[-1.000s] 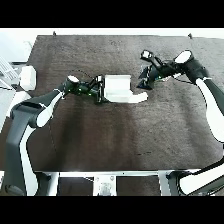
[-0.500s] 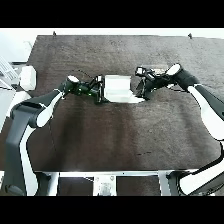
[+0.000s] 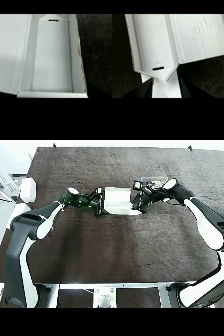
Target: Fold the box and place the chain.
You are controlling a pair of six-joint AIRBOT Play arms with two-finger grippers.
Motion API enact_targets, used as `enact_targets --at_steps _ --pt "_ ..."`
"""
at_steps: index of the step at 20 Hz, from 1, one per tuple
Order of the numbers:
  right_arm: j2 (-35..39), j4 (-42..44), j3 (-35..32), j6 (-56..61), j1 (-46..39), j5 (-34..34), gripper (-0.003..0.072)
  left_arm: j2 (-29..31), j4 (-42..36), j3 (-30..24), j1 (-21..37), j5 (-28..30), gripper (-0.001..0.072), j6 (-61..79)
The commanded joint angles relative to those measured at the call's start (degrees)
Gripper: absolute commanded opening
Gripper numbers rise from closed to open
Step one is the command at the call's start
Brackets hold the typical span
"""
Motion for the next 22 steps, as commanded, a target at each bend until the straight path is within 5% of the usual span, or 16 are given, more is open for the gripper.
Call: enact_targets --at_steps 1,3,12,13,15,18,21,22 --pt "-0.6 0.8 0.0 -0.2 0.9 -0.2 0.0365 0.0 0.0 0.0 0.0 0.0 0.0461 0.0" --pt "-1.3 1.7 -0.1 -0.2 2.1 -0.2 0.0263 0.0 0.0 0.0 0.0 0.0 0.0461 0.0" --pt "-3.4 7.0 -0.1 -2.1 4.2 -5.3 0.0245 0.0 0.0 0.0 0.0 0.0 0.0461 0.0" --pt "-3.4 7.2 -0.1 -2.1 4.2 -5.3 0.0267 0.0 0.0 0.0 0.0 0.0 0.0461 0.0" --pt "-3.4 7.0 -0.1 -2.1 4.2 -5.3 0.0667 0.0 0.0 0.0 0.0 0.0 0.0461 0.0" --pt "-3.4 5.4 -0.1 -2.1 3.7 -4.7 0.0693 0.0 0.0 0.0 0.0 0.0 0.0461 0.0" --pt "-3.3 5.0 -0.1 -1.7 2.8 -4.0 0.0666 0.0 0.0 0.0 0.0 0.0 0.0461 0.0" --pt "-2.9 4.0 -0.1 -0.8 2.4 -3.2 0.0458 0.0 0.0 0.0 0.0 0.0 0.0461 0.0"
